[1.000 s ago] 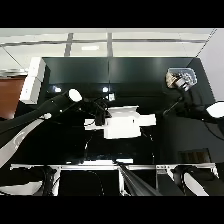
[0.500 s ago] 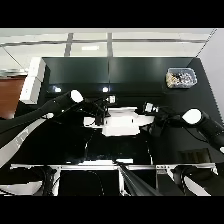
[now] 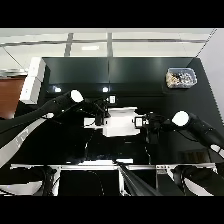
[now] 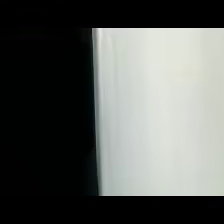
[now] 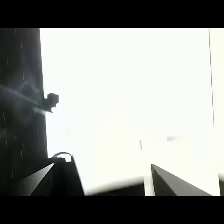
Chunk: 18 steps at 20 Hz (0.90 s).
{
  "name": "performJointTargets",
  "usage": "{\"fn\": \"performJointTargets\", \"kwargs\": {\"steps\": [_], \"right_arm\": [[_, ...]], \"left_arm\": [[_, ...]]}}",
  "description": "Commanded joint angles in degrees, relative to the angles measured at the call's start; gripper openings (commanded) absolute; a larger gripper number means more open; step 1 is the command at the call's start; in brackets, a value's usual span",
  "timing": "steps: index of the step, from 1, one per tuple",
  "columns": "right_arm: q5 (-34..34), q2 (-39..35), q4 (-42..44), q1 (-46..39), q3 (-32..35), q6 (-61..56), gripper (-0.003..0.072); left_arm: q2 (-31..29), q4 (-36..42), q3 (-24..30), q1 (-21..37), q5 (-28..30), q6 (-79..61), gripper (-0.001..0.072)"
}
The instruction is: Fold the box and place the chain.
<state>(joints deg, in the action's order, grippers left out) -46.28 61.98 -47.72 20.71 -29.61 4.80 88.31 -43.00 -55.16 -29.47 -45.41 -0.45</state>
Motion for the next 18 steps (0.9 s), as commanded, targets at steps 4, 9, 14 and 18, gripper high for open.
{"fn": "performJointTargets", "kwargs": {"steps": [4,9,14,18], "right_arm": [[6.43,0.48,5.66,1.95,-2.36,2.69,0.0703],[7.69,-1.29,10.99,-2.82,-4.74,3.23,0.0703],[6.51,0.72,12.22,-6.01,-4.72,3.45,0.0703],[-0.76,3.69,18.69,-4.09,-4.63,9.68,0.0703]], "left_arm": [[0.04,0.04,-0.07,-0.04,-1.7,0.02,0.0026],[0.04,0.04,-0.07,-0.02,-2.45,0.02,0.0026],[0.04,0.2,-0.07,-0.04,-2.43,-0.02,0.0026],[0.04,0.22,-0.07,-0.04,-2.45,0.0,0.0026]]}}
